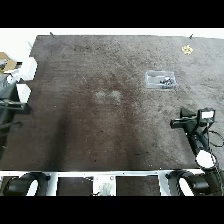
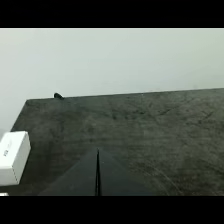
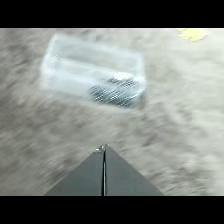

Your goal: Fold the box and place the chain.

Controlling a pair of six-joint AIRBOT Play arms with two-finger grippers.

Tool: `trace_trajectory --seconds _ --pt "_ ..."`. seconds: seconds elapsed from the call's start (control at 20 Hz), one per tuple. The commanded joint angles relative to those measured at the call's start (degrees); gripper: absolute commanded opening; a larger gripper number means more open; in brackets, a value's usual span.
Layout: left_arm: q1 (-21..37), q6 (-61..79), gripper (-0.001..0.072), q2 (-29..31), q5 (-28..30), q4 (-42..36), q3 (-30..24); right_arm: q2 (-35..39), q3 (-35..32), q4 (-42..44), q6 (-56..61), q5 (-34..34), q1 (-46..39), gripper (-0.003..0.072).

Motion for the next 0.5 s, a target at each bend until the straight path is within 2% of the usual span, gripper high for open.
trace_trajectory --seconds 0.0,0.15,0.45 --pt "-1.88 -5.14 0.0003 2.08 4.15 -0.04 -5.92 0.02 0.0 -0.2 0.0 -10.4 -0.04 0.0" --pt "-1.86 -4.24 0.0004 2.08 6.25 1.01 -6.88 0.02 0.0 -0.2 0.0 -19.8 -0.04 0.0001" --pt "-1.88 -0.94 0.0008 1.73 5.9 1.31 -6.95 0.02 0.0 -0.2 0.0 -40.72 -0.04 0.0"
